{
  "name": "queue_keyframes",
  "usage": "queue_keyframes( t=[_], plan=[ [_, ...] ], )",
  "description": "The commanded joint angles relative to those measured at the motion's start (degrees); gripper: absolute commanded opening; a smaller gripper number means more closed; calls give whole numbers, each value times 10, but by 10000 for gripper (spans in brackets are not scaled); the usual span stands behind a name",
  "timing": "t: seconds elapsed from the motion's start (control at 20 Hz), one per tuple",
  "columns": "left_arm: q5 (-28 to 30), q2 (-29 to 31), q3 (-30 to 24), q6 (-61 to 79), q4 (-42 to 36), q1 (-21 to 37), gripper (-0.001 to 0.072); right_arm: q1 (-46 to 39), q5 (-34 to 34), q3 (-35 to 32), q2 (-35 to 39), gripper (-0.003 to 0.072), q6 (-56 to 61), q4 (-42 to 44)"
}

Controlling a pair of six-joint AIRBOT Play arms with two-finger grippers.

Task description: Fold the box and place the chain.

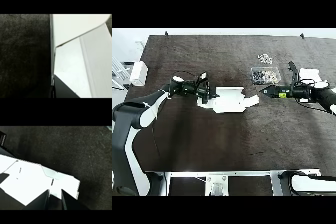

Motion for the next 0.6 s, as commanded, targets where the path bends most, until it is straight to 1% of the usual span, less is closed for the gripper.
queue_keyframes(
  t=[0.0,0.15,0.3,0.55],
  plan=[
    [5,0,0,2,-2,0,20,0,-15,-8,5,191,-14,9],
    [-2,0,0,11,-8,0,19,0,-15,-9,5,200,-14,9],
    [-18,0,0,67,-8,0,19,0,-15,-11,5,200,-19,10],
    [-18,-1,0,70,-8,0,20,1,-15,-11,5,200,-23,11]
  ],
)
